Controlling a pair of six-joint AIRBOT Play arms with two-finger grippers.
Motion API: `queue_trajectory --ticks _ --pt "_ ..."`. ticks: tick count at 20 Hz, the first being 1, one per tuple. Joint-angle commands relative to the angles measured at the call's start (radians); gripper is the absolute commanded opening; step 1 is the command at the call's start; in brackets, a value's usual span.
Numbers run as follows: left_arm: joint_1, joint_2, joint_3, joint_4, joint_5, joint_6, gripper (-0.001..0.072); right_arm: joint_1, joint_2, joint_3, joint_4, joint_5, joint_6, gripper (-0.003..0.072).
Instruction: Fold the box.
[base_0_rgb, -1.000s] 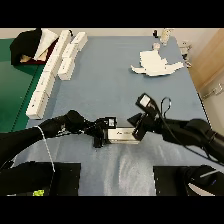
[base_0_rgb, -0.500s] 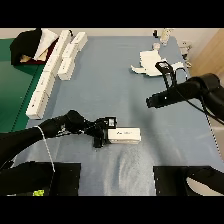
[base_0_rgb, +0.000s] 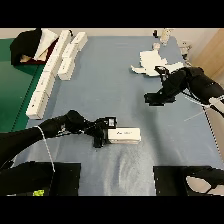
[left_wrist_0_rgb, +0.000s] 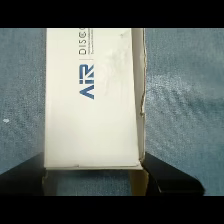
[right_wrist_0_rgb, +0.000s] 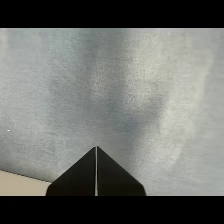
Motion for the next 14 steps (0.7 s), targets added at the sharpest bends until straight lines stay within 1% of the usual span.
queue_trajectory --ticks 1,10,12,14 --pt "0.0 0.001 0.001 0.0 0.0 0.0 0.0487 -0.003 -0.013 0.005 0.011 -0.008 0.005 0.0016" --pt "0.004 0.005 0.006 0.0 0.003 -0.007 0.0488 -0.003 -0.013 0.005 0.011 -0.008 0.005 0.0016" --pt "0.018 0.031 0.008 0.0 0.005 -0.066 0.0487 -0.003 -0.013 0.005 0.011 -0.008 0.005 0.0016" --pt "0.056 0.08 0.008 0.001 0.01 -0.123 0.0488 -0.003 -0.013 0.005 0.011 -0.008 0.005 0.0016"
